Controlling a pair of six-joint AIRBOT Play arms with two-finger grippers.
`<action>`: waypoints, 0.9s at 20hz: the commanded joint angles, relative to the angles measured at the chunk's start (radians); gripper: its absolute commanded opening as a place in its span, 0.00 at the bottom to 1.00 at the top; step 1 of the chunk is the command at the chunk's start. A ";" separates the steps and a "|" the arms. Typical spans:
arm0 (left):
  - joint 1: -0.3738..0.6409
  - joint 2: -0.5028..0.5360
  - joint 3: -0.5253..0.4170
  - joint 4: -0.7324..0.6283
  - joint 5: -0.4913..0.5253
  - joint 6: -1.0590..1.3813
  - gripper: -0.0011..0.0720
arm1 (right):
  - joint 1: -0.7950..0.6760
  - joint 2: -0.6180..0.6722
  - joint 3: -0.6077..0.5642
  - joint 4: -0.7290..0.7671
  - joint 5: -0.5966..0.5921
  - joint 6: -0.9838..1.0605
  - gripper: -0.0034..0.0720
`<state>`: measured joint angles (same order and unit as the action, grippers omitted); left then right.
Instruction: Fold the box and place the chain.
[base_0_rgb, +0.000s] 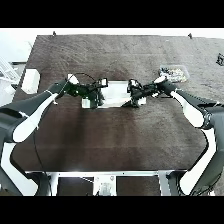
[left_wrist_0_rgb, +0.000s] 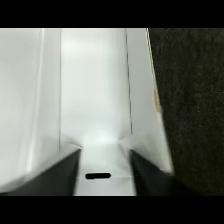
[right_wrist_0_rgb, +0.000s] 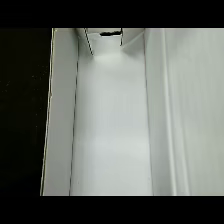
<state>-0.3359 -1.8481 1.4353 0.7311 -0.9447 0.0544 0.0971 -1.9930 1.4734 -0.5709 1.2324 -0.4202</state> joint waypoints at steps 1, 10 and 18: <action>0.000 -0.008 0.000 -0.014 0.007 0.006 0.78 | 0.001 0.000 0.000 0.002 -0.001 0.001 0.82; 0.000 -0.007 0.000 -0.025 0.037 0.007 0.78 | 0.001 0.000 0.000 0.002 -0.001 0.001 0.82; 0.000 -0.008 0.000 -0.025 0.035 0.008 0.64 | 0.001 0.000 0.000 0.002 -0.002 0.001 0.82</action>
